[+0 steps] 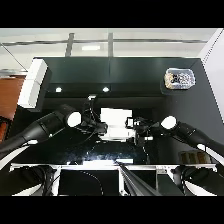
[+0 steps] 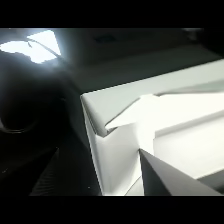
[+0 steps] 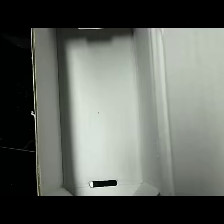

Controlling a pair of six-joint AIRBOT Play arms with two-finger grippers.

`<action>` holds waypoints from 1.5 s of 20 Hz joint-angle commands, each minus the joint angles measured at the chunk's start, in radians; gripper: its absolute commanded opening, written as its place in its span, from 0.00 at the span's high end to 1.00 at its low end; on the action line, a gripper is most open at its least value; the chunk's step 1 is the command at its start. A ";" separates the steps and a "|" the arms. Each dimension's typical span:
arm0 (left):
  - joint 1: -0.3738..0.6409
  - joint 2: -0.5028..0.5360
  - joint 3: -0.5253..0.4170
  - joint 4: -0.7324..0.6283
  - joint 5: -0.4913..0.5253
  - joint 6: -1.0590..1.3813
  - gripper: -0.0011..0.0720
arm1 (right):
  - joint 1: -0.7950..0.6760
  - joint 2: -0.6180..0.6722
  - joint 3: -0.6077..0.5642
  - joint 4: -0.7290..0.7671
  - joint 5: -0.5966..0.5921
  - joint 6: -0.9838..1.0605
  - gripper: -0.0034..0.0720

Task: Fold the box and place the chain.

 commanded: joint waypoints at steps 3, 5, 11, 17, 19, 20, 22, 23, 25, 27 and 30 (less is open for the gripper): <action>-0.069 -0.037 0.034 0.132 -0.064 -0.194 0.25 | 0.000 0.000 0.000 0.000 -0.002 0.002 0.25; -0.069 -0.055 0.049 0.147 -0.075 -0.223 0.25 | 0.000 0.000 0.000 0.000 -0.002 0.002 0.25; -0.109 -0.132 0.122 0.158 -0.120 -0.251 0.30 | 0.000 0.000 0.000 0.000 -0.002 0.002 0.25; -0.134 -0.164 0.169 0.176 -0.127 -0.274 0.50 | 0.000 0.000 0.000 0.000 -0.002 0.002 0.25; -0.134 -0.174 0.169 0.184 -0.144 -0.280 0.50 | 0.000 0.000 0.000 0.000 -0.002 0.002 0.25; -0.134 -0.177 0.169 0.187 -0.150 -0.294 0.51 | 0.000 0.000 0.000 0.000 -0.002 0.002 0.25; -0.134 -0.179 0.172 0.204 -0.149 -0.307 0.51 | 0.000 0.000 0.000 0.000 -0.002 0.002 0.25; -0.133 -0.180 0.172 0.214 -0.150 -0.309 0.51 | 0.000 0.000 0.000 0.000 -0.002 0.002 0.25; -0.131 -0.185 0.173 0.217 -0.150 -0.311 0.51 | 0.000 0.000 0.000 0.000 -0.002 0.002 0.25; -0.131 -0.192 0.178 0.217 -0.148 -0.314 0.51 | 0.000 0.000 0.000 0.000 -0.002 0.002 0.25; -0.131 -0.193 0.179 0.216 -0.123 -0.319 0.51 | 0.000 0.000 0.000 0.000 -0.002 0.002 0.25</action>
